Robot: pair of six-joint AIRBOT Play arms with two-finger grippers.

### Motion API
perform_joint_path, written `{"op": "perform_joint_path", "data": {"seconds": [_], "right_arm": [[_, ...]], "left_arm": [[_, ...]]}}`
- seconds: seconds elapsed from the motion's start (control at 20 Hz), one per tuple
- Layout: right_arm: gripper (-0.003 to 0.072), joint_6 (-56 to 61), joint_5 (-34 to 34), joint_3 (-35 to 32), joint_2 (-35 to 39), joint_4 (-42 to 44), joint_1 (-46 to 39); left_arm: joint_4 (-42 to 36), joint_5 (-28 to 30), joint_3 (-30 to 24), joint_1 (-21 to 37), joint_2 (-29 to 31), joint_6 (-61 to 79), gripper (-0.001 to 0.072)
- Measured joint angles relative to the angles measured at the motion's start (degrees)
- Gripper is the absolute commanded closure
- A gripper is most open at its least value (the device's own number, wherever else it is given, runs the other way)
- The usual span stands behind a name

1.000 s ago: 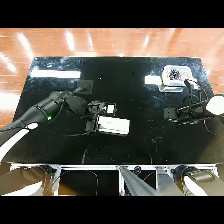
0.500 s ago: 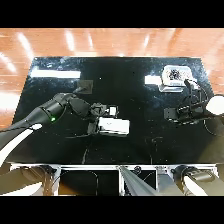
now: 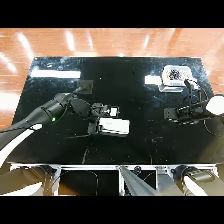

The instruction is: Fold the box and place the chain.

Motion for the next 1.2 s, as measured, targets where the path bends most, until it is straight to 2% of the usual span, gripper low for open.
{"op": "perform_joint_path", "data": {"seconds": [0.4,0.6,0.8,1.0,1.2], "right_arm": [[0.0651,0.00,0.00,0.00,0.00,-0.02,0.00],[0.0651,0.00,-0.02,0.00,0.00,-0.02,0.00],[0.0650,-0.07,-0.17,0.00,0.00,-0.02,-0.02],[0.0651,-0.42,-0.37,0.00,0.00,0.00,0.00],[0.0650,-0.44,-0.46,0.00,0.00,1.49,0.00]], "left_arm": [[1.42,1.73,4.48,3.87,2.67,-6.51,0.0686],[3.58,2.64,6.88,9.73,4.17,-11.23,0.0687],[4.39,2.27,8.17,20.68,4.63,-14.71,0.0686],[4.13,-2.01,8.79,34.97,4.13,-17.79,0.0686],[3.30,-6.47,13.88,46.88,-1.77,-21.57,0.0686]]}}
